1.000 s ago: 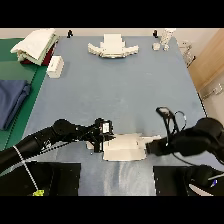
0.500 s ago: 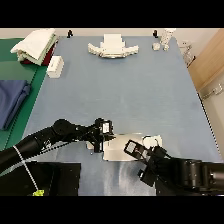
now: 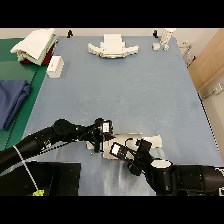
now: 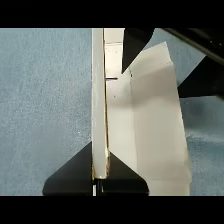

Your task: Fold the box.

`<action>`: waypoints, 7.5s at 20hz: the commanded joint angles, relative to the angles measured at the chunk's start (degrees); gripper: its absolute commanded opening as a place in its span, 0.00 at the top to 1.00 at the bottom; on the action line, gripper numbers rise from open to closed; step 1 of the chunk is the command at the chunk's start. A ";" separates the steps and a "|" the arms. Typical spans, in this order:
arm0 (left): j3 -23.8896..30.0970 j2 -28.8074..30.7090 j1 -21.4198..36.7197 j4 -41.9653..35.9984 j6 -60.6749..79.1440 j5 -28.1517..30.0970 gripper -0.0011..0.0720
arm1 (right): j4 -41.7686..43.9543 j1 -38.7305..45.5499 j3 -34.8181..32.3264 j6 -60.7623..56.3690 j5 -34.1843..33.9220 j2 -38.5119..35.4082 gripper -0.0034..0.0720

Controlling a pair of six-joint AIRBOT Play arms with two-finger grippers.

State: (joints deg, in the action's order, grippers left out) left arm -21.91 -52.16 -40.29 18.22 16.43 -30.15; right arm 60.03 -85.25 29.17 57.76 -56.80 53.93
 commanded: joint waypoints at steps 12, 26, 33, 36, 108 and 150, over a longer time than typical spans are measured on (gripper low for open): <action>0.02 -0.02 -0.04 0.00 0.02 0.00 0.97 | -0.66 0.31 1.92 -6.88 -9.44 -5.01 0.00; 0.00 -0.02 -0.04 0.00 0.02 0.00 0.97 | 33.29 35.12 -2.71 57.90 8.79 -14.01 0.00; 0.02 -0.02 -0.04 0.00 0.00 0.00 0.97 | 66.16 55.21 -8.39 98.71 7.89 -13.79 0.00; 0.02 -0.02 -0.04 -0.02 0.02 -0.04 0.97 | 65.72 55.34 -8.39 98.73 6.95 -12.92 0.00; 0.02 -0.02 -0.04 0.00 0.02 -0.02 0.97 | 68.43 55.41 -12.81 109.87 13.84 -6.75 0.24; -7.23 14.16 -0.09 31.85 -91.95 -31.50 0.97 | 68.35 55.41 -12.81 109.85 13.86 -6.75 0.24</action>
State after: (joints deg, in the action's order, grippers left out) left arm -28.14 -35.79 -40.29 60.10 -67.92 -57.95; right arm 128.38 -29.87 16.29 167.63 -42.94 47.13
